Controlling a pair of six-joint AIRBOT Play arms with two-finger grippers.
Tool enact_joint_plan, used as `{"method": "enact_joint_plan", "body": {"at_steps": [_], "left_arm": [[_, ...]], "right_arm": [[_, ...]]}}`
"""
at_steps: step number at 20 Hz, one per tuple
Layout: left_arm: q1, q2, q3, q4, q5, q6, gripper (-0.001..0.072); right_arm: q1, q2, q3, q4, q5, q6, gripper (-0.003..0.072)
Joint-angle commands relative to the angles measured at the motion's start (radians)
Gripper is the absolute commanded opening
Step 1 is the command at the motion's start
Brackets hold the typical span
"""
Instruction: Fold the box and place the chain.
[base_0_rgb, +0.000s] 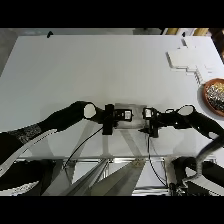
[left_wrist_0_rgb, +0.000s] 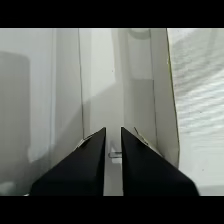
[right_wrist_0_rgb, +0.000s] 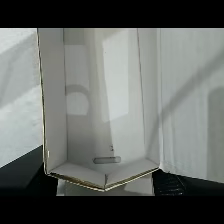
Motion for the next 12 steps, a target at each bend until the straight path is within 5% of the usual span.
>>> {"method": "enact_joint_plan", "body": {"at_steps": [1,3,7,10,12], "left_arm": [[-0.012,-0.009,0.0,-0.023,-0.004,0.026,0.0305],[-0.011,-0.009,0.0,-0.014,-0.004,0.0,0.0423],[-0.012,-0.008,0.0,-0.008,-0.005,-0.052,0.0509],[-0.011,0.014,0.0,0.0,-0.038,-0.109,0.0486],[-0.003,0.059,0.0,0.019,-0.09,-0.195,0.0341]], "right_arm": [[0.0,0.001,0.0,0.002,0.0,0.001,0.0403],[0.0,0.001,0.0,0.002,0.0,0.0,0.0403],[0.0,0.001,0.0,0.002,-0.001,0.0,0.0403],[0.0,0.001,0.0,0.002,-0.001,0.001,0.0403],[0.0,0.001,0.0,0.002,-0.001,0.001,0.0403]]}}
